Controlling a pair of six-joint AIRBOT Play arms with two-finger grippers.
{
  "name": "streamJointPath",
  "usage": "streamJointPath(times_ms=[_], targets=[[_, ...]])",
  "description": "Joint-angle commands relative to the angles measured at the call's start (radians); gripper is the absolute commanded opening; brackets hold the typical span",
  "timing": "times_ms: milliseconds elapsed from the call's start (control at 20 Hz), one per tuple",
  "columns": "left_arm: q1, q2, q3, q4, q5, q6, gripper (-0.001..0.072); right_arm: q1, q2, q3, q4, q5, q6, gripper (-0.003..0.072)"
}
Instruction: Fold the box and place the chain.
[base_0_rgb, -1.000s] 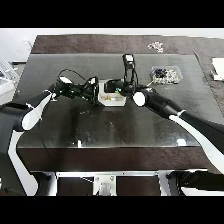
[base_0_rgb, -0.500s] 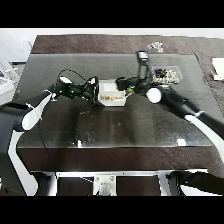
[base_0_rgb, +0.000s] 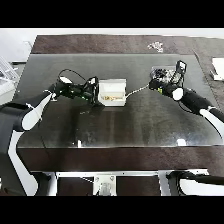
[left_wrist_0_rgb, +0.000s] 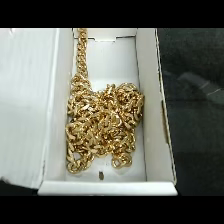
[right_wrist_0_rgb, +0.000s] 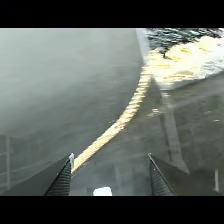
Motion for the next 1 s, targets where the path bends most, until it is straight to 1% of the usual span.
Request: streamJointPath(times_ms=[0, 100, 300, 350, 400, 450, 500, 600, 650, 700, 800, 950], targets=[[0.0, 0.001, 0.001, 0.0, 0.0, 0.0, 0.0487, -0.03, -0.16, 0.083, 0.04, -0.033, 0.009, 0.0548], [0.0, 0.001, 0.001, 0.0, 0.0, 0.0, 0.0487, -0.029, -0.237, 0.155, 0.074, -0.033, 0.009, 0.0548], [0.0, 0.001, 0.001, 0.0, 0.001, 0.0, 0.0487, -0.018, -0.314, 0.278, 0.089, -0.015, 0.009, 0.0547], [0.0, 0.001, 0.001, 0.0, 0.0, 0.0, 0.0487, -0.015, -0.325, 0.303, 0.089, -0.001, 0.009, 0.0519], [0.0, 0.001, 0.001, 0.0, 0.0, 0.0, 0.0487, -0.014, -0.339, 0.324, 0.089, 0.011, 0.009, 0.0474], [0.0, 0.001, 0.001, 0.0, 0.0, 0.0, 0.0487, -0.014, -0.349, 0.336, 0.089, 0.013, 0.01, 0.0455], [0.0, 0.001, 0.001, 0.0, 0.0, 0.0, 0.0487, -0.015, -0.358, 0.344, 0.09, 0.012, 0.01, 0.037], [0.0, 0.001, 0.001, 0.0, 0.0, 0.0, 0.0487, -0.02, -0.371, 0.354, 0.095, 0.011, 0.013, 0.0243], [0.0, 0.001, 0.001, 0.0, 0.0, 0.0, 0.0487, -0.024, -0.371, 0.357, 0.095, 0.011, 0.013, 0.0081], [0.0, 0.001, 0.001, 0.0, 0.0, 0.0, 0.0487, -0.03, -0.369, 0.36, 0.095, 0.012, 0.013, 0.0016], [0.0, 0.001, 0.001, 0.0, -0.003, 0.0, 0.0487, -0.025, -0.328, 0.36, 0.094, 0.014, 0.012, 0.0014], [0.0, 0.001, 0.001, 0.0, -0.007, 0.0, 0.0487, 0.025, -0.19, 0.36, 0.042, 0.021, -0.023, 0.0012]])
